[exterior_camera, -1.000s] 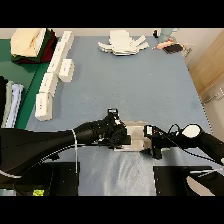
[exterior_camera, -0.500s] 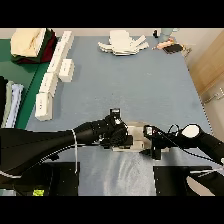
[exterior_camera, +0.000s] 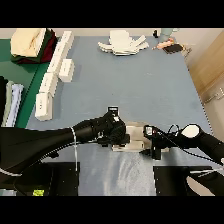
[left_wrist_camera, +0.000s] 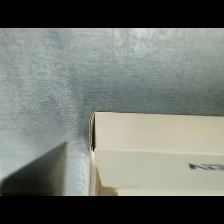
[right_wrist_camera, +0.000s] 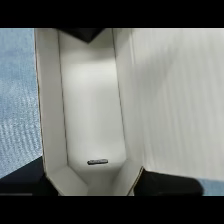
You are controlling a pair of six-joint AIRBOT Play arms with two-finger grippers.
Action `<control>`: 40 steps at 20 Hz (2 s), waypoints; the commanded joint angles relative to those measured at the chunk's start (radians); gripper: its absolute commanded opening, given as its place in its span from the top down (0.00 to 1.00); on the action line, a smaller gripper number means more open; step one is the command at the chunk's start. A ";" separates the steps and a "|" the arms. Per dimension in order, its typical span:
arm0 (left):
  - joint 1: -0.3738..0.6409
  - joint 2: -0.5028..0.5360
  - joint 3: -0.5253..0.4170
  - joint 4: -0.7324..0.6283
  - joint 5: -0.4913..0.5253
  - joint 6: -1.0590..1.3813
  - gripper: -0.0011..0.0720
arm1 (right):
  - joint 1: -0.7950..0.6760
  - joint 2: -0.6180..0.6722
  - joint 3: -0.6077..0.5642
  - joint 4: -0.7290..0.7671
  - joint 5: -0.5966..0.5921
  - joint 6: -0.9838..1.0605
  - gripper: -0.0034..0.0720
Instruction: Fold the box.
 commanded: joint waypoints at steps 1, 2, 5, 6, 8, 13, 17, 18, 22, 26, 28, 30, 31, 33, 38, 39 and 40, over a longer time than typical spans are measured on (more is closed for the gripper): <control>0.008 0.000 0.011 0.035 0.004 0.023 0.68 | 0.000 0.001 0.000 0.000 -0.001 0.000 0.17; 0.008 0.000 0.011 0.036 0.016 0.023 0.68 | 0.000 0.001 0.000 0.000 -0.001 0.000 0.17; 0.007 0.000 0.011 0.051 0.020 0.022 0.96 | 0.000 0.001 0.000 0.000 -0.001 0.000 0.17; 0.007 0.000 0.011 0.052 0.019 0.020 0.96 | 0.000 0.001 0.000 0.000 -0.001 0.000 0.17; 0.007 0.000 0.011 0.052 0.019 0.020 0.96 | 0.000 0.001 0.000 0.000 -0.001 0.000 0.17; 0.007 0.000 0.011 0.051 0.014 0.028 0.82 | 0.000 0.001 0.000 0.000 -0.001 0.000 0.17; 0.008 0.003 0.014 0.041 0.003 0.027 0.37 | 0.000 0.001 0.000 0.000 -0.001 0.000 0.17; 0.008 0.003 0.024 0.040 -0.020 0.028 0.37 | 0.000 0.001 0.000 0.000 -0.001 0.000 0.17; 0.009 0.048 0.087 0.040 -0.137 0.088 0.30 | 0.000 0.001 0.000 0.000 -0.001 0.000 0.17; 0.009 0.186 0.111 0.048 -0.154 0.103 0.30 | 0.000 0.001 0.000 0.000 -0.001 0.000 0.17; 0.009 0.267 0.111 0.061 -0.173 0.108 0.30 | 0.000 0.001 0.000 0.000 -0.001 0.000 0.17; 0.009 0.326 0.111 0.091 -0.185 0.149 0.30 | 0.000 0.001 0.000 0.000 -0.001 0.000 0.17; 0.009 0.349 0.111 0.119 -0.189 0.200 0.31 | 0.000 0.001 0.000 0.000 -0.001 0.000 0.17; 0.016 0.383 0.111 0.157 -0.219 0.399 0.77 | 0.000 0.001 0.000 0.000 -0.001 0.000 0.17; 0.323 0.553 -0.087 -0.085 -0.146 1.165 0.96 | 0.000 0.001 0.000 0.000 -0.001 0.000 0.17; 0.391 0.586 -0.151 -0.169 -0.134 1.378 0.96 | 0.000 0.001 0.000 0.000 -0.001 0.000 0.17; 0.447 0.614 -0.216 -0.250 -0.109 1.569 0.96 | 0.000 0.001 0.000 0.000 -0.001 0.000 0.17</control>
